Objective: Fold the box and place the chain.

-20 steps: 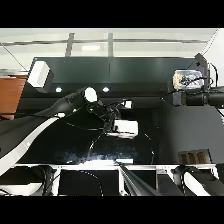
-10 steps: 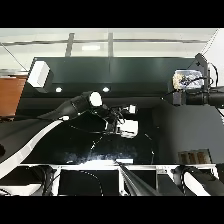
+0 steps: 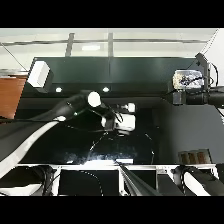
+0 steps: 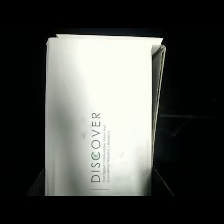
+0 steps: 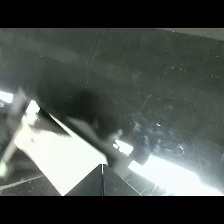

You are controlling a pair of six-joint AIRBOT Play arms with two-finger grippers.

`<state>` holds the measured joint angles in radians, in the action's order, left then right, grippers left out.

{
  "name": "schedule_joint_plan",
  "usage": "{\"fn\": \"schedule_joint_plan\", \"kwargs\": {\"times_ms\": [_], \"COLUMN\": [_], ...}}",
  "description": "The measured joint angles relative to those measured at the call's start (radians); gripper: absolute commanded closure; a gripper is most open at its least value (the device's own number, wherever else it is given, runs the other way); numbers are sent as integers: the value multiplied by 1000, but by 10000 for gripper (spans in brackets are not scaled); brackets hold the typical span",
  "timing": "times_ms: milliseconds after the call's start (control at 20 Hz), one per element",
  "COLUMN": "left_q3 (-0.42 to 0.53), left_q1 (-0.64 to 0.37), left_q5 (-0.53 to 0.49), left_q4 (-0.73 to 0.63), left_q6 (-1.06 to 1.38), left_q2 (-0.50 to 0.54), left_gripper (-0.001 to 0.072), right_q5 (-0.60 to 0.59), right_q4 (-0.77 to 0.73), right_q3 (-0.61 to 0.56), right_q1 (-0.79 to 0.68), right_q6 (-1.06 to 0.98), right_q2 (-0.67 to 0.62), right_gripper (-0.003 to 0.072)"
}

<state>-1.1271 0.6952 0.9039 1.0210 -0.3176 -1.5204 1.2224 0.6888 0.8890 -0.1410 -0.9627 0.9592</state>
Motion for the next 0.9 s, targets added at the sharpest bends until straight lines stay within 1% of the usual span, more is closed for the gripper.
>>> {"fn": "schedule_joint_plan", "kwargs": {"times_ms": [100,200,350,400,450,550,650,750,850,900], "left_q3": [0,0,0,0,0,0,0,0,0,0], "left_q1": [-91,-216,-455,-552,-643,-836,-983,-1097,-1155,-1170], "left_q5": [26,78,198,246,278,306,299,238,167,129], "left_q4": [88,196,353,399,433,475,476,428,394,380], "left_q6": [-137,-299,-559,-636,-694,-785,-830,-836,-774,-745], "left_q2": [52,98,146,155,161,169,172,172,168,161], "left_gripper": [433,430,425,425,425,425,425,425,426,426], "right_q5": [0,0,0,0,-1,-6,-11,-17,-20,-22], "right_q4": [0,-1,-2,-2,-3,-3,-4,-5,-6,-6], "right_q3": [0,0,0,0,0,0,0,0,0,0], "right_q1": [0,0,0,0,0,0,0,0,0,0], "right_q6": [-3,-6,-9,-11,-11,-16,-22,-27,-34,-39], "right_q2": [0,0,0,0,0,0,0,0,0,0], "right_gripper": [678,678,678,678,678,678,678,678,678,678]}}
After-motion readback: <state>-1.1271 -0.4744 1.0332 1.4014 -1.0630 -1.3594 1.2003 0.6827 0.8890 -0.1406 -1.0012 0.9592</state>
